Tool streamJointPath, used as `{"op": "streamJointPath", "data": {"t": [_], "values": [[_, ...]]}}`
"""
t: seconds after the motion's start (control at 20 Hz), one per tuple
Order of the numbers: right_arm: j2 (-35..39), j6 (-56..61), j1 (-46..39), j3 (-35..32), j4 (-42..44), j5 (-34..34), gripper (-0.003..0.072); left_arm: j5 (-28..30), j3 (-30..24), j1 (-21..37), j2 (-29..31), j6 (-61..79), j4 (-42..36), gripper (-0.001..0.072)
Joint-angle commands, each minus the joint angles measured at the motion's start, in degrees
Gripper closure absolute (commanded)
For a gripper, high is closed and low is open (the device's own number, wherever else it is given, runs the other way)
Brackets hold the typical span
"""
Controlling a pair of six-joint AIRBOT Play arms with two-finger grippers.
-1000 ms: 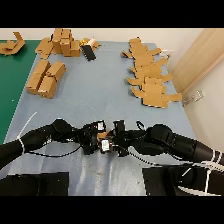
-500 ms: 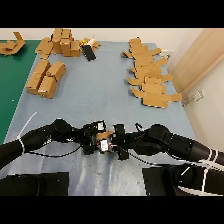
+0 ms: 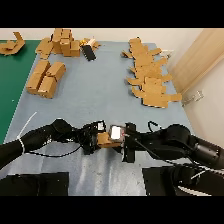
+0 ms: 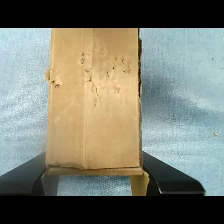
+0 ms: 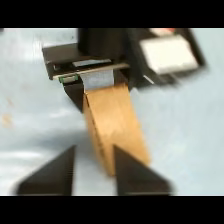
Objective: Fold the box.
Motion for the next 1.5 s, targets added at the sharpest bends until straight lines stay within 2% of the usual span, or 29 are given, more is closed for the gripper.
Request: {"op": "streamJointPath", "data": {"t": [0.0, 0.05, 0.15, 0.3, 0.45, 0.5, 1.15, 1.45], "values": [[4.63, 34.82, -0.04, -1.64, 3.45, -3.69, 0.0683, 0.00, 0.02, -0.02, -0.02, 0.00, 0.00, 0.0249], [4.59, 42.05, -0.02, -3.48, 5.42, -3.10, 0.0683, 0.00, 0.02, 0.00, -0.02, 0.00, 0.00, 0.0249], [4.59, 44.89, 0.00, -9.18, 13.75, 1.68, 0.0684, 0.00, 0.02, -0.02, -0.02, 0.00, 0.00, 0.0249], [4.59, 44.89, 0.02, -17.66, 26.10, 19.91, 0.0684, 0.00, 0.02, -0.02, -0.02, 0.00, 0.02, 0.0249], [4.59, 45.03, 0.00, -18.80, 27.23, 37.55, 0.0684, 0.00, 0.02, -0.02, -0.02, 0.00, 0.00, 0.0249], [4.33, 45.03, -0.04, -18.82, 27.19, 40.50, 0.0684, 0.00, 0.02, -0.02, -0.02, 0.00, 0.02, 0.0249], [-2.67, 47.60, -0.24, -20.44, 26.97, 39.28, 0.0684, 0.02, 0.02, -0.02, -0.02, 0.00, 0.00, 0.0249], [-2.93, 47.60, -0.24, -20.92, 26.77, 38.51, 0.0684, 0.00, 0.02, -0.02, -0.02, 0.00, 0.00, 0.0249]]}}
